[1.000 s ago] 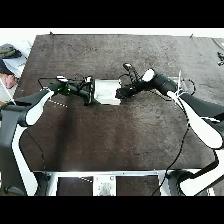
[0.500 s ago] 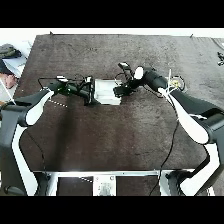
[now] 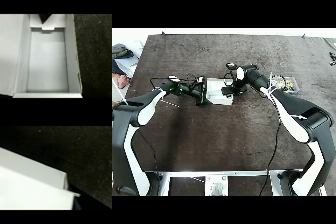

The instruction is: Fold the box and place the chain.

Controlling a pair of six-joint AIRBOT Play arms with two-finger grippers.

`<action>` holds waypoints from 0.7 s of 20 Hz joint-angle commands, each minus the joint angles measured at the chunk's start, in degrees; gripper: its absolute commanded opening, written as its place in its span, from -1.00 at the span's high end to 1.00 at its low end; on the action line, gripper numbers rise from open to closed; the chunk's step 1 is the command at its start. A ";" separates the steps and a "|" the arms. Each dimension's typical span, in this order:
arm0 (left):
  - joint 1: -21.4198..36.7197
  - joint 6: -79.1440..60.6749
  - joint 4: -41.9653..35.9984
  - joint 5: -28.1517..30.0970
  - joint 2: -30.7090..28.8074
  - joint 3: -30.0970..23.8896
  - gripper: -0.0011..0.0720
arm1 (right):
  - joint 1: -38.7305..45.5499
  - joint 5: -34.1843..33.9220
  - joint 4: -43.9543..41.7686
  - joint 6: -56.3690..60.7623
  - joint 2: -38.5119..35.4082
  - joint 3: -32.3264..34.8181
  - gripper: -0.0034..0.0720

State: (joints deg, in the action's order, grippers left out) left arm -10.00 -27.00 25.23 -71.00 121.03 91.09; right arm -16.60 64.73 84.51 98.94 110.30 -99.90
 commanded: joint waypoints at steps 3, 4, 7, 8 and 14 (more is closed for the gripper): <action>0.04 -0.02 0.02 -0.02 0.04 -0.02 0.21 | -0.35 1.51 3.28 7.50 0.31 -0.55 -0.23; 0.04 -0.02 0.04 -0.02 0.04 -0.02 0.21 | -0.39 1.51 3.28 7.96 0.31 -0.55 -0.09; 0.04 -0.02 0.02 -0.02 0.04 -0.02 0.21 | -0.66 1.55 3.34 9.11 0.33 -0.52 -0.09; 0.04 -0.02 0.02 -0.02 0.04 -0.02 0.21 | -0.72 1.60 3.34 9.66 0.39 -0.52 -0.09; 0.04 -0.02 0.02 -0.04 0.04 -0.02 0.21 | -2.12 2.16 5.95 13.94 1.40 -0.52 -0.09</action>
State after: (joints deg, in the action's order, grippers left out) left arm -10.00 -27.03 25.26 -71.02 121.03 91.09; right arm -18.00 66.67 88.51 110.45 111.42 -100.36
